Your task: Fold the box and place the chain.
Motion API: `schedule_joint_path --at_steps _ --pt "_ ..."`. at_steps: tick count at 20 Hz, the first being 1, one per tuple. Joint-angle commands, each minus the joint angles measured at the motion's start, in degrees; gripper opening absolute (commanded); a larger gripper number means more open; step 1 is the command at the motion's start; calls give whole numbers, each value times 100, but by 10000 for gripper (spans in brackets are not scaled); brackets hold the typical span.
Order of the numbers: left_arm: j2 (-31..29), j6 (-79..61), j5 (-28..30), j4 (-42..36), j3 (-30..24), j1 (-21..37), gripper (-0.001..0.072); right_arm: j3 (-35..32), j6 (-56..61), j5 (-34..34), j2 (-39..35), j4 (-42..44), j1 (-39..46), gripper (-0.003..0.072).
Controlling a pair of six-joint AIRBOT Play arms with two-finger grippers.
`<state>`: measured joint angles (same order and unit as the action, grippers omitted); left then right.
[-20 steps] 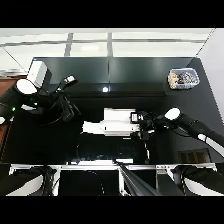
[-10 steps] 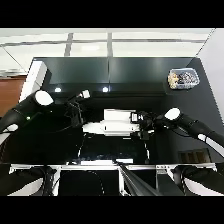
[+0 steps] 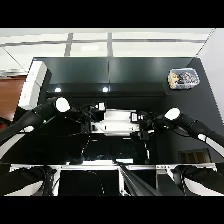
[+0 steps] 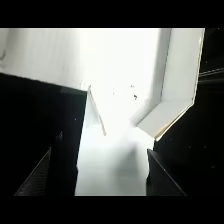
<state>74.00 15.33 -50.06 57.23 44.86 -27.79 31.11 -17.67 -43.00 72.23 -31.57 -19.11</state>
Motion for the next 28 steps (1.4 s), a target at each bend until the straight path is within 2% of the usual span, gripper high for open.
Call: schedule_joint_path --at_steps 1,2,4,6,10,13,14,15,16,17,21,22,23,25,28 --pt "44 85 -15 -468 0 -63 664 0 2 -2 2 0 -4 198" --pt "44 87 -24 -595 -11 -61 614 0 4 -2 2 0 -4 198" --pt "94 -52 -157 -929 -63 -61 620 0 4 -2 2 0 -4 197" --pt "177 -76 -273 -951 -118 -59 620 0 4 -2 2 0 -4 197" --pt "184 -79 55 -979 -138 -59 620 0 4 -2 2 2 -4 198" --pt "184 -79 28 -988 -138 -44 617 0 7 0 2 2 -4 197" --pt "184 -79 -15 -988 -138 -48 567 0 7 0 2 2 -4 197" --pt "184 -127 -63 -992 -138 -50 479 0 7 0 2 2 -4 197" --pt "184 -258 -111 -999 -138 -50 444 0 7 0 2 2 -4 197" --pt "184 -352 -101 -999 -138 -66 353 0 7 0 2 2 -4 198" --pt "186 -466 247 -1001 -138 -212 329 0 7 2 2 2 -4 197" --pt "190 -463 310 -1001 -138 -271 300 0 9 4 2 2 -4 197" --pt "197 -466 308 -1001 -138 -330 211 0 9 7 2 2 -4 197" --pt "201 -459 354 -990 -140 -444 149 0 11 9 2 2 -4 197" --pt "203 -398 623 -1252 -140 -542 149 0 9 7 2 2 -4 196"
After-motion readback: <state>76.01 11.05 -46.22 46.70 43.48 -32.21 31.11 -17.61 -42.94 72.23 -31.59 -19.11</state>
